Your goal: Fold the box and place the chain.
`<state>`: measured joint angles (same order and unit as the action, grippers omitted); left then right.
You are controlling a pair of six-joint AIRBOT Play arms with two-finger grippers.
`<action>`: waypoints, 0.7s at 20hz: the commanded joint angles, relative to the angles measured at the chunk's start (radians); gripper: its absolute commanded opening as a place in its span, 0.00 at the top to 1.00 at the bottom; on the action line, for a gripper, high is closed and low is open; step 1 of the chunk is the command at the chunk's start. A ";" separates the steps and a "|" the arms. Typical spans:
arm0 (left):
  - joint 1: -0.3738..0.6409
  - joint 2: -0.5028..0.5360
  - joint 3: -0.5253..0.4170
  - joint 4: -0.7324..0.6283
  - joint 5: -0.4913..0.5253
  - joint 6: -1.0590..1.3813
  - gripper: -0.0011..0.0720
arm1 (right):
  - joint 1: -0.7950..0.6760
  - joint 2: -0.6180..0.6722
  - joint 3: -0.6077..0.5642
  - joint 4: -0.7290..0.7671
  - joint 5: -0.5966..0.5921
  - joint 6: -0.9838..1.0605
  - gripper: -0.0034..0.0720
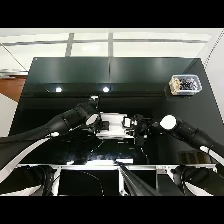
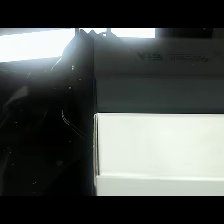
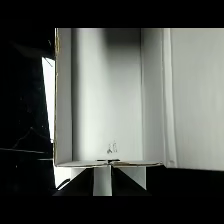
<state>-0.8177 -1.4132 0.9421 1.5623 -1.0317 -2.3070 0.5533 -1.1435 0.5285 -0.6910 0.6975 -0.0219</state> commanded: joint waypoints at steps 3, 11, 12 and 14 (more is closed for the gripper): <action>0.000 0.000 0.000 -0.004 0.003 -0.001 0.95 | 0.062 -0.037 0.000 0.101 -0.105 0.007 0.79; 0.000 0.000 0.000 -0.004 0.003 -0.001 0.95 | 0.065 -0.050 0.000 0.148 -0.119 0.007 0.79; 0.000 0.000 0.000 -0.004 0.003 -0.001 0.95 | 0.065 -0.050 0.000 0.149 -0.120 0.008 0.78; 0.000 0.000 0.000 -0.004 0.003 -0.001 0.95 | 0.065 -0.050 0.000 0.149 -0.118 0.008 0.67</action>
